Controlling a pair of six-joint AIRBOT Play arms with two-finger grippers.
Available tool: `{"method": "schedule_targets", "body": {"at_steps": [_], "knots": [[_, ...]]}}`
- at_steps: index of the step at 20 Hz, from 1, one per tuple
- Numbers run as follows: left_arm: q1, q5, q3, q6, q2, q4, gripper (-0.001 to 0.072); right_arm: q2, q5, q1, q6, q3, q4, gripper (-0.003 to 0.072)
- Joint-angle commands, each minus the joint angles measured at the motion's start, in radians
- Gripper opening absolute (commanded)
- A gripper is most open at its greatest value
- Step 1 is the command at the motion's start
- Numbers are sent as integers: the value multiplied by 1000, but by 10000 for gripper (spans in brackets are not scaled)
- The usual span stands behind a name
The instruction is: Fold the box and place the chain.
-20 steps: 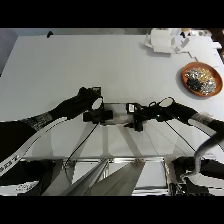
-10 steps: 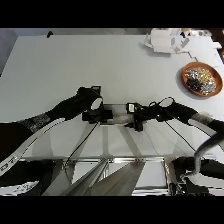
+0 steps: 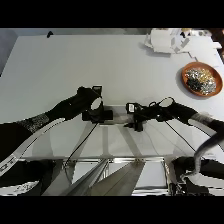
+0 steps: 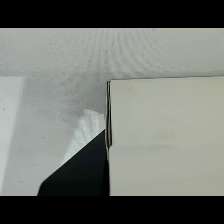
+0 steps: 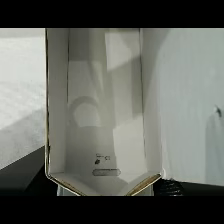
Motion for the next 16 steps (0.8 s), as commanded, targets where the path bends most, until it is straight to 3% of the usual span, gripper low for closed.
{"method": "schedule_targets", "body": {"at_steps": [1, 4, 5, 7, 8, 13, 16], "knots": [[1, -6, 1, 35, 0, 5, 3, 1, 0, -1, -1, 0, -2, 416], [1, -6, 1, 35, 0, 4, 16, 1, 0, -1, -1, 0, -2, 416], [1, -6, 1, 35, 1, 3, 60, 1, 0, -1, -1, 0, -2, 416], [3, -5, 1, 35, 11, -1, 297, 1, 0, -1, -1, 0, -2, 416], [8, -5, 1, 35, 20, -5, 358, 1, 0, -1, -1, 0, -2, 416], [85, -16, 1, 112, 129, -9, 357, 0, 0, -1, -1, 0, -2, 416], [150, -136, 0, 397, 236, -58, 355, 1, 0, -1, -1, 0, -2, 416]]}}
